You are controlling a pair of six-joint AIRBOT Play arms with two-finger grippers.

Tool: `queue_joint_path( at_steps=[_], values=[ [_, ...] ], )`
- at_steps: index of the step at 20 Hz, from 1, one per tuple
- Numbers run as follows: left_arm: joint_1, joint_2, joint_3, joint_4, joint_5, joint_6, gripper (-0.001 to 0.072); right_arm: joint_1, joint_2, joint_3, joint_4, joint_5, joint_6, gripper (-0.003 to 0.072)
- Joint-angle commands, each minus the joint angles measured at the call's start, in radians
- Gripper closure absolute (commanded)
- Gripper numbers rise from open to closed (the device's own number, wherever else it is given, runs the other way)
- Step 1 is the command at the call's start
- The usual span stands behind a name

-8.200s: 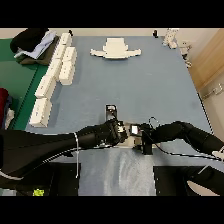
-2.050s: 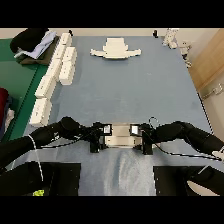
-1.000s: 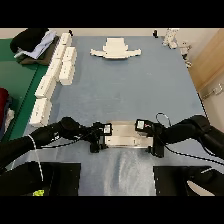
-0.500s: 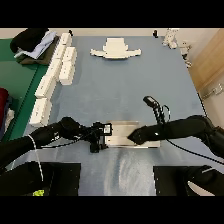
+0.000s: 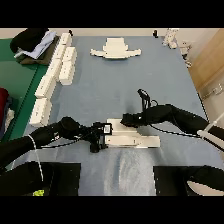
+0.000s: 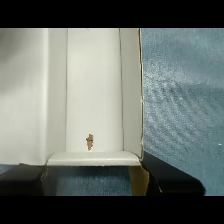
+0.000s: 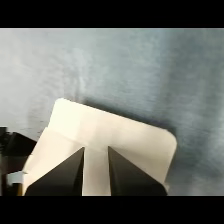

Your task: Fold the box.

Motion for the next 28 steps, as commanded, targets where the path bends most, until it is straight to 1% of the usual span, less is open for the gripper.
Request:
queue_joint_path(
  at_steps=[1,6,8,10,12,14,17,18,19,20,21,23,25,26,28],
  values=[
    [0.000,0.000,0.001,0.000,0.000,0.002,0.0189,0.005,-0.077,0.010,0.001,-0.015,-0.012,0.0456],
    [0.000,0.000,0.001,0.001,0.001,0.002,0.0189,0.002,-0.013,0.012,-0.011,-0.012,-0.042,0.0457],
    [0.000,0.000,0.001,0.000,0.000,0.002,0.0189,0.002,0.053,0.012,-0.035,-0.011,-0.042,0.0457],
    [0.000,0.000,0.001,0.001,0.000,0.002,0.0189,0.002,0.151,0.012,-0.090,-0.048,-0.048,0.0457],
    [0.000,0.000,0.001,0.001,0.000,0.002,0.0189,0.003,0.251,0.012,-0.162,-0.171,-0.050,0.0456],
    [0.000,0.000,0.001,0.001,0.000,0.002,0.0189,0.003,0.337,0.011,-0.240,-0.326,-0.056,0.0456],
    [0.000,0.000,0.001,0.000,0.000,0.002,0.0189,0.003,0.444,0.005,-0.284,-0.528,-0.218,0.0455],
    [0.000,0.000,0.001,0.001,0.000,0.002,0.0189,0.003,0.468,-0.004,-0.297,-0.577,-0.270,0.0454],
    [0.000,0.000,0.001,0.001,0.001,0.002,0.0190,0.003,0.484,-0.019,-0.324,-0.604,-0.303,0.0338],
    [0.000,0.000,0.001,0.000,0.000,0.002,0.0189,0.003,0.492,-0.043,-0.366,-0.609,-0.343,0.0156],
    [0.000,0.000,0.001,0.000,0.000,0.002,0.0189,0.003,0.494,-0.070,-0.404,-0.599,-0.406,0.0098],
    [0.000,0.000,0.001,0.001,0.001,0.002,0.0189,0.003,0.487,-0.123,-0.468,-0.537,-0.562,0.0098],
    [0.000,0.000,0.001,0.001,0.000,0.002,0.0190,0.003,0.468,-0.158,-0.510,-0.438,-0.690,0.0092],
    [0.000,0.000,0.001,0.001,0.000,0.002,0.0189,0.003,0.455,-0.167,-0.510,-0.386,-0.755,-0.0017],
    [0.000,0.000,0.001,0.001,0.000,0.002,0.0190,0.003,0.424,-0.177,-0.490,-0.304,-0.866,-0.0031]
  ],
)
